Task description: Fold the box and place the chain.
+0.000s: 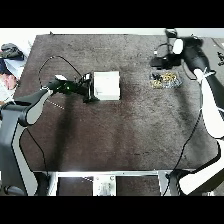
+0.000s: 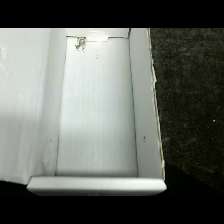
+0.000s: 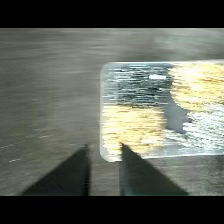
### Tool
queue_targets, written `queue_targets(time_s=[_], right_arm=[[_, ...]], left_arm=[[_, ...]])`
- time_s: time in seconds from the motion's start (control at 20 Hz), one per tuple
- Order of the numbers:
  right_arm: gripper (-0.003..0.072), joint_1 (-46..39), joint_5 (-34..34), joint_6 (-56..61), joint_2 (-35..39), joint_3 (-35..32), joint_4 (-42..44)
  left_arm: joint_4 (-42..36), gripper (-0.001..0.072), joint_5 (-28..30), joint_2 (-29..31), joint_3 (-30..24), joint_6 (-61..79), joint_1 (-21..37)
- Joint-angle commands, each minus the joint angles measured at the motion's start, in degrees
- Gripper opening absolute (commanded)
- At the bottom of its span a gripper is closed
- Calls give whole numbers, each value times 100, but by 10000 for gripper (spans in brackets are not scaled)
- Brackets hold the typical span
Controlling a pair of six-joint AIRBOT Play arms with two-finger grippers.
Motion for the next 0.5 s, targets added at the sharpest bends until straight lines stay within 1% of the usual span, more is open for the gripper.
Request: queue_targets(time_s=[0.0,0.05,0.15,0.3,0.45], right_arm=[[156,-684,-136,-492,-332,-22,896],[173,-708,-131,-612,-463,-22,999],[182,-686,-118,-748,-678,-20,1069],[183,-597,-83,-780,-935,-20,1086],[182,-505,-20,-885,-1032,-20,1082]], left_arm=[[2,536,2,0,4,0,2],[2,536,2,0,4,0,4],[2,536,2,0,4,2,4],[2,536,4,0,4,0,2],[2,536,2,0,4,0,4]])
